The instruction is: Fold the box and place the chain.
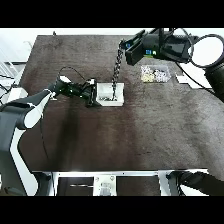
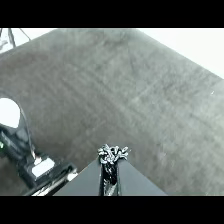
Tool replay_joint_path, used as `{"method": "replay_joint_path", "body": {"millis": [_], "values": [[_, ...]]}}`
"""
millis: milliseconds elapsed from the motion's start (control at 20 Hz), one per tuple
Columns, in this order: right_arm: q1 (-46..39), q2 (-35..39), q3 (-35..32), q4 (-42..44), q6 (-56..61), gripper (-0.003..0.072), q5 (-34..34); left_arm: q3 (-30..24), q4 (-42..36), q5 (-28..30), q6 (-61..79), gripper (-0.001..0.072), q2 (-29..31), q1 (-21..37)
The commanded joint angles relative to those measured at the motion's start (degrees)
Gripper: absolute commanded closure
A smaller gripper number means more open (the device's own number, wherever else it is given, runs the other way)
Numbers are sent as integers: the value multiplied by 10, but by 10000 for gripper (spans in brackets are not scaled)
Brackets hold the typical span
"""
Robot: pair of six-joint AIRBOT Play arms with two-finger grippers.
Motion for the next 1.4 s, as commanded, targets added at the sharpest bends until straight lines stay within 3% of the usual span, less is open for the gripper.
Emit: {"method": "replay_joint_path", "body": {"millis": [0, 200, 400, 700, 750, 850, 900, 950, 1050, 1100, 1150, 1350], "values": [[1, -1, -37, 2, 16, 680, 7, 0, 0, 0, 0, 347, 0, 0], [1, -8, -125, 51, 21, 682, -9, 0, 0, 0, 0, 348, 0, 0], [1, -55, -202, 108, -9, 682, -82, 0, 0, 0, 0, 347, 0, 0], [1, -144, -212, 184, -92, 681, -110, 0, 0, 0, 0, 347, 0, 0], [1, -148, -212, 186, -94, 655, -114, 0, 0, 0, 0, 347, 0, 0], [-1, -138, -206, 184, -97, 114, -107, 0, 0, 2, 0, 347, 0, 0], [-2, -123, -205, 179, -108, 170, -107, 0, 0, 1, 0, 347, 0, 0], [-5, -101, -203, 174, -128, 298, -107, 0, 0, 0, 0, 347, 0, 0], [-23, -45, -201, 166, -141, 305, -113, 0, 0, 2, 0, 347, 0, 0], [-36, -18, -201, 156, -148, 247, -120, 0, 0, 2, 0, 347, 0, 0], [-52, 6, -201, 137, -152, 235, -134, 0, 0, 2, 0, 348, 0, 0], [-122, 16, -183, 126, -183, 277, -153, 0, 0, 2, 0, 347, 0, 0]]}}
